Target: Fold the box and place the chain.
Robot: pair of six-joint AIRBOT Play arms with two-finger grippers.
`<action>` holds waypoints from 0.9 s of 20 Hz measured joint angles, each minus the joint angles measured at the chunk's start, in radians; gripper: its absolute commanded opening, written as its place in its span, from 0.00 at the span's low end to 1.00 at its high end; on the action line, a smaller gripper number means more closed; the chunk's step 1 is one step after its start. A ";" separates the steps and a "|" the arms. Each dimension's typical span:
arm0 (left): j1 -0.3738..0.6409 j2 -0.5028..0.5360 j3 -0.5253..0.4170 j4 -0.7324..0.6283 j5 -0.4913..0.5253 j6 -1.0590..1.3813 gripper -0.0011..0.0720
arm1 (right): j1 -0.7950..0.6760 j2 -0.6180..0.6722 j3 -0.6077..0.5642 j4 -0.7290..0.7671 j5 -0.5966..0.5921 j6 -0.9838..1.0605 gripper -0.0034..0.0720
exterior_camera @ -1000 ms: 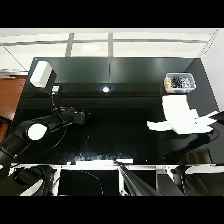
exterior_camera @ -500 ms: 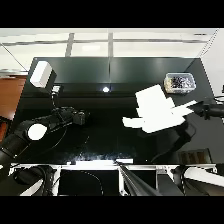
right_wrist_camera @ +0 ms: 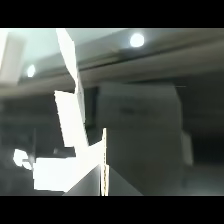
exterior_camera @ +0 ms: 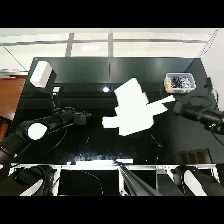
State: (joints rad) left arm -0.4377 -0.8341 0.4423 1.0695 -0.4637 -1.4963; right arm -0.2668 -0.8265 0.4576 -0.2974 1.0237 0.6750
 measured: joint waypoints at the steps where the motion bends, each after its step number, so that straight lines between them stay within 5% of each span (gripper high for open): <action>1: 0.006 -0.010 0.005 -0.005 -0.016 0.000 0.98 | 0.044 0.026 -0.023 0.018 -0.011 -0.040 0.05; 7: 0.077 -0.092 0.041 -0.147 -0.143 0.018 0.98 | 0.315 0.088 -0.144 0.048 -0.242 -0.174 0.05; 12: 0.100 -0.176 0.048 -0.435 -0.259 0.216 0.99 | 0.498 0.097 -0.188 0.054 -0.477 -0.204 0.06; 18: 0.111 -0.361 0.074 -0.657 -0.299 0.389 0.98 | 0.557 0.098 -0.199 0.055 -0.555 -0.206 0.06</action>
State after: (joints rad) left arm -0.3271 -1.1954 0.5163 0.4129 -0.7628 -1.1072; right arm 0.2901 -0.7288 0.2584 -0.2428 0.4686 0.4690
